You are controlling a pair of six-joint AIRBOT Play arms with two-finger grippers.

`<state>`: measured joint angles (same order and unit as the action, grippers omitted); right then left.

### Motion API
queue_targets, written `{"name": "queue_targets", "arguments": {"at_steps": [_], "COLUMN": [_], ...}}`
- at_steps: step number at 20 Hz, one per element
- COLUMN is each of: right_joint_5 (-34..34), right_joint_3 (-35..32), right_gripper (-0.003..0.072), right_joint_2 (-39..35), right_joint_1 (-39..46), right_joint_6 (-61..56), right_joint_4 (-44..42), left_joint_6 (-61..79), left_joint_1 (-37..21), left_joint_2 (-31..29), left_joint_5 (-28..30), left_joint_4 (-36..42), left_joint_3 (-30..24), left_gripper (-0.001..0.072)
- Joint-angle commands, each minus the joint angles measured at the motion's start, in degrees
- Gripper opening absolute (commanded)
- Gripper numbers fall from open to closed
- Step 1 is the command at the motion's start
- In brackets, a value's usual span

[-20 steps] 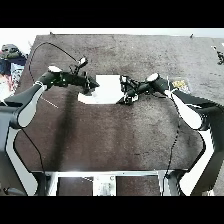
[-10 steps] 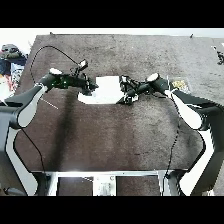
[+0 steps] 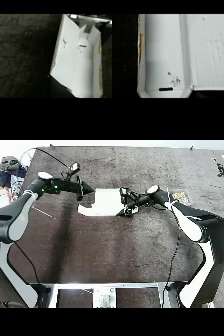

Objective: Fold the box and place the chain.

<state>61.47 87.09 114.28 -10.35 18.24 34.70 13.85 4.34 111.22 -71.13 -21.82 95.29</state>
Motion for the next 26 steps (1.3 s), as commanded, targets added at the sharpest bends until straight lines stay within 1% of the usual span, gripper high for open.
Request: {"name": "queue_targets", "arguments": {"at_steps": [1,2,3,4,5,7,8,12,15,16,20,21,23,24,26], "right_joint_5": [0.0,0.0,0.0,0.0,0.0,0.0,0.0,0.0,0.0,0.0,0.0,0.0,0.0,0.0,0.0], "right_joint_3": [0.0,0.0,0.0,0.0,0.0,0.0,0.0,0.0,0.0,0.0,0.0,0.0,0.0,0.0,0.0], "right_gripper": [0.0405,0.0405,0.0406,0.0406,0.0406,0.0405,0.0405,0.0406,0.0406,0.0406,0.0406,0.0406,0.0406,0.0406,0.0405], "right_joint_2": [0.0,0.0,0.0,0.0,0.0,0.0,0.0,0.0,0.0,0.0,0.0,0.0,0.0,0.0,0.0], "right_joint_1": [0.0,0.0,0.0,0.0,0.0,0.0,0.0,0.0,0.0,0.0,0.0,0.0,0.0,0.0,0.0], "right_joint_6": [0.0,0.0,0.0,0.0,0.0,0.0,0.0,0.0,0.0,0.0,0.0,0.0,0.0,0.0,0.0], "right_joint_4": [0.0,0.0,0.0,0.0,0.0,0.0,0.0,0.0,0.0,0.0,0.0,0.0,0.0,0.0,0.0], "left_joint_6": [0.1,-1.7,-4.7,-5.3,-5.0,-4.3,-4.4,-4.4,-6.3,-6.6,-6.5,-6.5,-6.5,-6.5,-6.5], "left_joint_1": [-0.7,0.3,1.5,2.6,3.2,4.2,4.8,7.5,9.0,9.0,9.0,9.0,9.0,9.0,9.0], "left_joint_2": [-1.7,-1.4,-1.3,-1.3,-1.3,-1.3,-1.3,-1.3,-1.2,-1.3,-1.3,-1.2,-1.3,-1.2,-1.2], "left_joint_5": [-10.6,-11.0,-9.0,-6.5,-4.4,-0.5,1.7,5.6,11.0,11.7,11.4,11.3,10.0,9.3,8.9], "left_joint_4": [-8.2,-16.1,-23.5,-28.2,-28.9,-28.0,-27.9,-27.9,-27.9,-27.7,-26.3,-26.3,-26.3,-26.2,-26.2], "left_joint_3": [0.3,0.3,-0.2,-1.0,-1.9,-3.0,-3.6,-6.3,-7.1,-7.1,-7.1,-7.1,-7.1,-7.1,-7.1], "left_gripper": [0.0160,0.0513,0.0621,0.0622,0.0623,0.0627,0.0720,0.0720,0.0720,0.0720,0.0720,0.0699,0.0446,0.0418,0.0409]}}
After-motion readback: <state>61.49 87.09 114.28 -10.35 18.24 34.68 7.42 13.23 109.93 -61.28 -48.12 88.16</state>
